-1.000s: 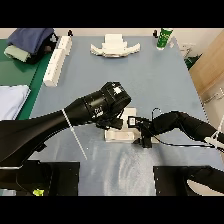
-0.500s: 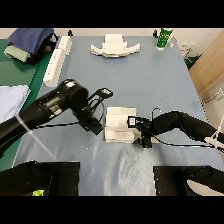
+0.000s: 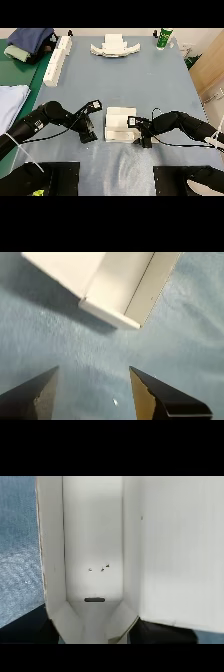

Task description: Fold the box.

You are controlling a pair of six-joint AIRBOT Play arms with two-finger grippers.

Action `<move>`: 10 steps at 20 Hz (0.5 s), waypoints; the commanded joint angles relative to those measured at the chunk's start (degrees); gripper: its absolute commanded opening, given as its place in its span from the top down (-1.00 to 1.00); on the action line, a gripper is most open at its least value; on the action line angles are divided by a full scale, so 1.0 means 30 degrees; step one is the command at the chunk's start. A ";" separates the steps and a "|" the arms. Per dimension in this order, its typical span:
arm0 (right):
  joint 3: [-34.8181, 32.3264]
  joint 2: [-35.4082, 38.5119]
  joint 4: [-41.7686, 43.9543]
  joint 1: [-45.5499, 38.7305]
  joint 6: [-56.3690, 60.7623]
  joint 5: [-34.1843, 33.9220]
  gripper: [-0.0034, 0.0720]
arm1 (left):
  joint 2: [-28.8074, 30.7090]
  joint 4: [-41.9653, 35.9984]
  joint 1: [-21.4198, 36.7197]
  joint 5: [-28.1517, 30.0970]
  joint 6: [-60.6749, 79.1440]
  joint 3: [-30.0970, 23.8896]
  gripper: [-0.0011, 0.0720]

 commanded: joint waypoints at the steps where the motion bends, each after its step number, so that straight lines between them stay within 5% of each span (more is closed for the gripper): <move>1: 0.0015 0.0015 0.0007 -0.0007 0.0007 0.0000 -0.41 | 0.0066 -0.5362 0.0328 0.3184 0.9428 -0.2317 -0.86; 10: 0.0015 0.0015 0.0007 -0.0007 0.0007 0.0000 -0.41 | -0.0342 -0.8437 -0.0022 0.3497 1.3012 -0.3220 -0.86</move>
